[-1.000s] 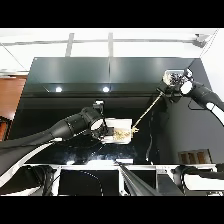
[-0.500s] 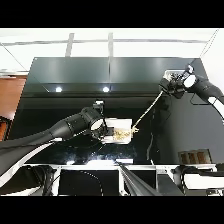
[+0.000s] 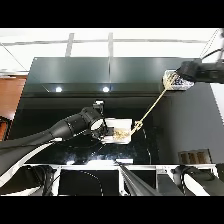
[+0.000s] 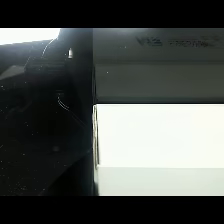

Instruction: Fold the box and place the chain.

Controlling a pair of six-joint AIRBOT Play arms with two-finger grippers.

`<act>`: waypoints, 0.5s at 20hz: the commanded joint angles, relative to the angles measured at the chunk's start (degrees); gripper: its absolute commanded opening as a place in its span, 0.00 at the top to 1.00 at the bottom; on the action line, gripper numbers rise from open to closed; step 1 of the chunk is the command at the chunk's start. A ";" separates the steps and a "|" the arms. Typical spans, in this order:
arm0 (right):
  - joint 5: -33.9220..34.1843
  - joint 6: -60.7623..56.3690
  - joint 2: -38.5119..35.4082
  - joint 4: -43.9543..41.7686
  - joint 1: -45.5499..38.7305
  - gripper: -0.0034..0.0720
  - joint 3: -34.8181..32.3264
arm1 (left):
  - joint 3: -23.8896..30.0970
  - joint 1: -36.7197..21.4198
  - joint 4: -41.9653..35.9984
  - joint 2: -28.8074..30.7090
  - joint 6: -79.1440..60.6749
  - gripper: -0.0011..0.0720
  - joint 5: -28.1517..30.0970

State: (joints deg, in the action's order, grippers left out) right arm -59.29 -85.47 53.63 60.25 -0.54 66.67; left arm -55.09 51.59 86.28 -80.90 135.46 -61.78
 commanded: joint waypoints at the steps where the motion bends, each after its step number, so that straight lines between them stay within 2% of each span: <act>1: -11.72 4.35 -10.23 -8.55 0.87 0.95 3.63 | 0.00 -0.02 0.02 -0.02 0.00 0.94 0.00; 5: -19.65 4.33 -11.91 -12.74 7.21 0.94 3.89 | 0.00 -0.02 0.02 -0.02 -0.02 0.94 0.00; 10: -20.02 4.04 -11.89 -10.58 17.09 0.94 0.74 | 0.00 -0.02 0.00 -0.02 -0.02 0.94 0.00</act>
State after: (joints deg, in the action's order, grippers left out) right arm -77.52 -81.49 42.24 50.17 11.88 69.14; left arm -55.09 51.59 86.28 -80.90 135.46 -61.80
